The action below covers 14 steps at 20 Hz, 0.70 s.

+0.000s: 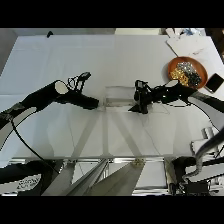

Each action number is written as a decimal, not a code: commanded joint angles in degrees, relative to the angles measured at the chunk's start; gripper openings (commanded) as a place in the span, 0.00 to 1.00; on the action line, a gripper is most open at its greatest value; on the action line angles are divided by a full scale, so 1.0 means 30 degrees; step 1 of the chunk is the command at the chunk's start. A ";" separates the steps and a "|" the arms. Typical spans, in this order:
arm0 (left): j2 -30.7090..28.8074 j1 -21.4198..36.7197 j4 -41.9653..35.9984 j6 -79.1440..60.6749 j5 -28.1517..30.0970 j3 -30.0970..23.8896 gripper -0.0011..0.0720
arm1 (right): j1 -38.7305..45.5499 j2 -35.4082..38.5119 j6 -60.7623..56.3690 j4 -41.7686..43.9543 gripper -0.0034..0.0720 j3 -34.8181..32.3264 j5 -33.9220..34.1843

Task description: Fold the box and place the chain.

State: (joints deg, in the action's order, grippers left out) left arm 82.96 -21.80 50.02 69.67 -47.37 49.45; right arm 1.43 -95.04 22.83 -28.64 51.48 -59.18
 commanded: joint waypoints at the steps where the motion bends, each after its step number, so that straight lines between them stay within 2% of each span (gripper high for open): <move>1: -0.0138 0.0044 -0.1508 -0.0342 0.0226 0.0000 0.02 | 0.0000 -0.0007 -0.0007 0.0000 0.59 0.0000 -0.0007; 3: -0.0138 0.0036 -0.2914 -0.1392 0.0248 0.0000 0.03 | 0.0000 -0.0007 -0.0007 0.0000 0.59 0.0000 -0.0007; 4: -0.0146 0.0036 -0.3439 -0.1545 0.0393 0.0000 0.07 | 0.0000 -0.0007 -0.0007 0.0000 0.59 0.0000 -0.0007; 5: -0.0182 0.0036 -0.3759 -0.1603 0.0685 0.0000 0.12 | 0.0000 -0.0007 -0.0007 0.0000 0.59 0.0000 -0.0007; 8: -0.0357 0.0036 -0.3971 -0.1574 0.1304 0.0000 0.14 | 0.0000 -0.0007 -0.0015 0.0000 0.59 0.0000 -0.0007; 9: -0.0364 0.0036 -0.4051 -0.1581 0.1304 0.0000 0.21 | 0.0000 -0.0007 -0.0007 0.0000 0.59 0.0000 -0.0007; 10: -0.0357 0.0036 -0.4109 -0.1574 0.1319 0.0000 0.35 | 0.0000 -0.0007 -0.0015 0.0000 0.59 0.0000 -0.0007; 14: -0.0357 0.0036 -0.4109 -0.1603 0.1297 0.0000 0.36 | 0.0000 -0.0007 -0.0015 0.0000 0.59 0.0000 -0.0007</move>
